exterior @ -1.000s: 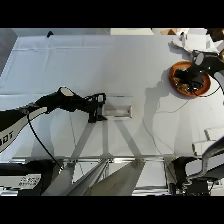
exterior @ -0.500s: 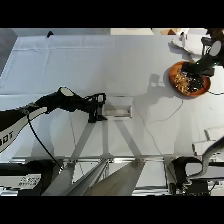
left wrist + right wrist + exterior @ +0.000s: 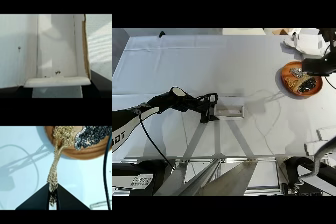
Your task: Fold the box and place the chain.
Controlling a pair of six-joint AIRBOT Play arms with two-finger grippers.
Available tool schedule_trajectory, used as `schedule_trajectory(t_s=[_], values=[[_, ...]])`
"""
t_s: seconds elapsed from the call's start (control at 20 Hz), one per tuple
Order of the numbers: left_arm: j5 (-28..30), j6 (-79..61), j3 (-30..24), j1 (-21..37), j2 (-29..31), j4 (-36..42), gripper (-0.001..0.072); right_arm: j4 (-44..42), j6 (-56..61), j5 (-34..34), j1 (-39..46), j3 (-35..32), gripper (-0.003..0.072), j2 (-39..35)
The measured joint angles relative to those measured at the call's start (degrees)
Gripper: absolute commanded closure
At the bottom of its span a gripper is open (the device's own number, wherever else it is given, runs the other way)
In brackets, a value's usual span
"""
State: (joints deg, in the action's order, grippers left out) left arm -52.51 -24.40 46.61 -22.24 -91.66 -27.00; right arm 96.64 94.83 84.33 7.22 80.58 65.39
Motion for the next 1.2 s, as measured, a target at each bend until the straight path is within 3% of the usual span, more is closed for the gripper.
schedule_trajectory(t_s=[0.4, 0.9, 1.2], values=[[0.0, 0.0, 0.0, 0.0, 0.0, 0.0, 0.0483, -1.2, 4.1, 4.1, -15.1, -3.3, 0.0680, -11.0], [0.0, 0.0, 0.0, 0.0, 0.0, 0.0, 0.0483, -1.3, 9.6, 1.4, -29.8, -4.0, 0.0680, -12.2], [0.0, 0.0, 0.0, 0.0, 0.0, 0.0, 0.0483, -1.0, 10.5, -1.7, -36.5, -9.4, 0.0680, -12.1]])
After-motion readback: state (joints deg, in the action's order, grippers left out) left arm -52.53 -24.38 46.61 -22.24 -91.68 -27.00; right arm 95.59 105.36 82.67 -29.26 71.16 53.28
